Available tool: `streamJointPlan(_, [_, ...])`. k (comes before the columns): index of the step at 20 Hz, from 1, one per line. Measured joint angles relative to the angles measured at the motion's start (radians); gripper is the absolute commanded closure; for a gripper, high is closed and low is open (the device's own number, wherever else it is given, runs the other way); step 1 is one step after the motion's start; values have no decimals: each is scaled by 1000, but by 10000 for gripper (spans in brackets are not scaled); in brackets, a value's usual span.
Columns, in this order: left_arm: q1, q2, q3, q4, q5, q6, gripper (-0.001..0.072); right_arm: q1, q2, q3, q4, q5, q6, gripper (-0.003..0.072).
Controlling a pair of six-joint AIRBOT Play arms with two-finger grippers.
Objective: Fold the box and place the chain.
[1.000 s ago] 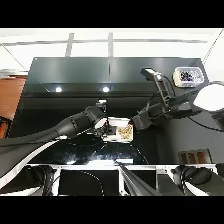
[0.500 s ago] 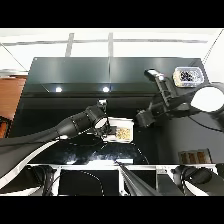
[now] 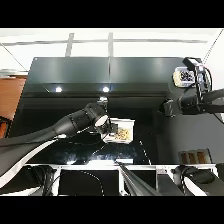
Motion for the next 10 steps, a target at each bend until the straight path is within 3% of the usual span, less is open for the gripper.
streamJointPlan(3, [27,99,6,16,-30,94,126,-13,5,0,-10,-2,-3,175])
streamJointPlan(6, [116,233,-53,13,-65,271,126,-18,6,0,-24,-6,-5,175])
streamJointPlan(8, [236,348,-157,-108,-37,490,125,-19,7,0,-35,-13,-6,175])
streamJointPlan(10, [371,448,-283,-351,13,806,124,-20,7,0,-52,-25,-6,175])
